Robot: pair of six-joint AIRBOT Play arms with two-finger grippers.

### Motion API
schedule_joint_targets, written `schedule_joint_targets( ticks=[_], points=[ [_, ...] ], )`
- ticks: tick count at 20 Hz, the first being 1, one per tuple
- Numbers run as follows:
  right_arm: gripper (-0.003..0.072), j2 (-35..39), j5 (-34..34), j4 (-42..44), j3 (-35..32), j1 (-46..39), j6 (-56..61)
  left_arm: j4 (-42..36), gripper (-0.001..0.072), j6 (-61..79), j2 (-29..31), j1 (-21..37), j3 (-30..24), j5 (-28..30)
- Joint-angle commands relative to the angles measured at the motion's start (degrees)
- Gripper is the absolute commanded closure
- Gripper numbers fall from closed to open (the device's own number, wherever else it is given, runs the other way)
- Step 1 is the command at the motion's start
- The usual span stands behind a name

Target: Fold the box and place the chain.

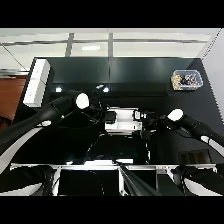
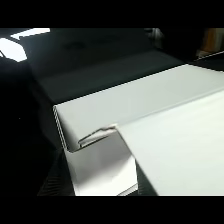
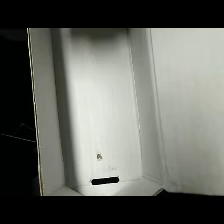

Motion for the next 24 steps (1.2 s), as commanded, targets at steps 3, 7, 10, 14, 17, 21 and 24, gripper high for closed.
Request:
schedule_joint_targets(
  ticks=[3, 7, 10, 14, 17, 21, 24],
  points=[
    [0.0213, -0.04, 0.04, 0.02, -0.02, 0.07, 0.02, 8.66, 0.0206, -8.55, -1.01, -3.76, 0.28, 0.44],
    [0.0213, -0.04, 0.04, 0.02, -0.02, 0.07, 0.02, 13.88, 0.0206, -12.9, -1.88, -5.81, 0.44, -0.26],
    [0.0213, -0.04, 0.04, 0.02, -0.02, 0.07, 0.02, 15.04, 0.0206, -12.92, -4.24, -5.97, 2.43, -3.89],
    [0.0213, -0.04, 0.04, 0.02, -0.02, 0.07, 0.02, 18.97, 0.0206, -15.69, -8.2, -6.93, 7.52, -8.9],
    [0.0212, -0.04, 0.04, 0.02, -0.02, 0.07, 0.0, 21.86, 0.0211, -19.43, -10.82, -8.13, 10.8, -13.25],
    [0.0212, -0.04, 0.04, 0.02, -0.02, 0.07, 0.0, 22.34, 0.0335, -23.15, -10.93, -8.85, 11.69, -12.52],
    [0.0212, -0.04, 0.04, 0.02, -0.02, 0.07, 0.0, 22.18, 0.036, -25.64, -10.93, -9.31, 11.69, -12.5]
  ],
)
